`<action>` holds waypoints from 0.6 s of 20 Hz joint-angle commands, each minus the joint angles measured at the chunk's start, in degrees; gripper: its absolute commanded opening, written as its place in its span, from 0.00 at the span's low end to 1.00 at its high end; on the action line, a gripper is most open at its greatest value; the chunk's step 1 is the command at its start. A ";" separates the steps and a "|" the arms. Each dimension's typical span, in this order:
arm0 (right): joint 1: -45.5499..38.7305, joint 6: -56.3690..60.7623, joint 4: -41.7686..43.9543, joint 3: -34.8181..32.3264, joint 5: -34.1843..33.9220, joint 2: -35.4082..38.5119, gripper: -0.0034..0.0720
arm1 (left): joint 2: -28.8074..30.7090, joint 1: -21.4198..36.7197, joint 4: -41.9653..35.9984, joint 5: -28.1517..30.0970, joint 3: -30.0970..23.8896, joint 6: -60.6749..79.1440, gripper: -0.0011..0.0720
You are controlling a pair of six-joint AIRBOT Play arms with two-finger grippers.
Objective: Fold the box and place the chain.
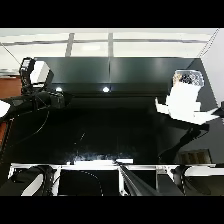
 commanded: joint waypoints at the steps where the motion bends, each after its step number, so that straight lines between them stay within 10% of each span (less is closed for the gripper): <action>1: 2.95 -1.22 9.20 -2.95 3.69 1.51 0.06 | -0.04 0.00 -0.28 -0.04 0.07 0.04 0.98; 7: 17.31 -8.33 27.87 -16.96 1.84 11.32 0.06 | -0.92 -2.25 -0.35 0.26 0.04 0.04 0.98; 12: 32.22 -18.45 34.01 -37.22 -20.61 29.73 0.06 | -3.78 -10.62 -1.53 1.75 -0.37 0.13 0.98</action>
